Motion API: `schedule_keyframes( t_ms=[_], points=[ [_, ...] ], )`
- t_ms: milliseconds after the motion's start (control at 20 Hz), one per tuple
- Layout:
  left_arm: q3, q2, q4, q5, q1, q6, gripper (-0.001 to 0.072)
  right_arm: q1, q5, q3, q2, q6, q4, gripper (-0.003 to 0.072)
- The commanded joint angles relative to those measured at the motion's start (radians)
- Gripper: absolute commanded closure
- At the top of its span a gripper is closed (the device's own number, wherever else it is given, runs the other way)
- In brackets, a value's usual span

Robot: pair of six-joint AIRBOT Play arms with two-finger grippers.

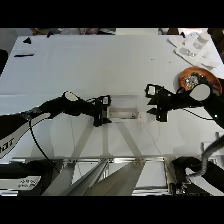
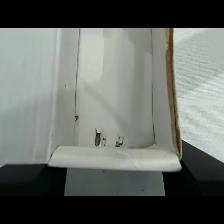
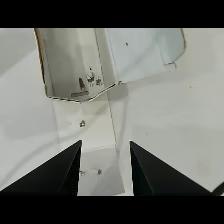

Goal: Fold the box and place the chain.

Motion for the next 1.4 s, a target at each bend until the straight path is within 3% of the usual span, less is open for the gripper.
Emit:
schedule_keyframes(
  t_ms=[0, 400, 700, 900, 1000, 1100, 1150, 1300, 1350],
  points=[
    [0.0, 0.0, 0.0, 0.0, 0.0, 0.0, 0.0419, 0.001, -0.044, 0.0, -0.1, -0.153, 0.065, 0.0349],
    [0.0, 0.0, 0.0, 0.0, 0.0, 0.0, 0.0419, 0.102, -0.061, 0.0, -0.222, -0.265, 0.098, 0.0357],
    [0.0, 0.0, 0.0, 0.0, 0.0, 0.0, 0.0419, 0.11, -0.062, 0.0, -0.223, -0.266, 0.14, 0.0518],
    [0.0, 0.0, 0.0, 0.0, 0.0, 0.0, 0.0419, 0.11, -0.095, 0.0, -0.223, -0.266, 0.218, 0.0535],
    [0.0, 0.0, 0.0, 0.0, 0.0, 0.0, 0.0419, 0.11, -0.097, 0.0, -0.223, -0.266, 0.221, 0.052],
    [0.0, 0.0, 0.0, 0.0, 0.0, 0.0, 0.0419, 0.11, -0.097, 0.0, -0.223, -0.266, 0.221, 0.0296],
    [0.0, 0.0, 0.0, 0.0, 0.0, 0.0, 0.0419, 0.11, -0.096, 0.0, -0.223, -0.266, 0.22, 0.0267],
    [0.0, 0.0, 0.0, 0.0, 0.0, 0.0, 0.0419, 0.11, -0.092, 0.0, -0.223, -0.262, 0.214, 0.0302],
    [0.0, 0.0, 0.0, 0.0, 0.0, 0.0, 0.0419, 0.11, -0.083, 0.0, -0.219, -0.249, 0.196, 0.0378]
  ],
)
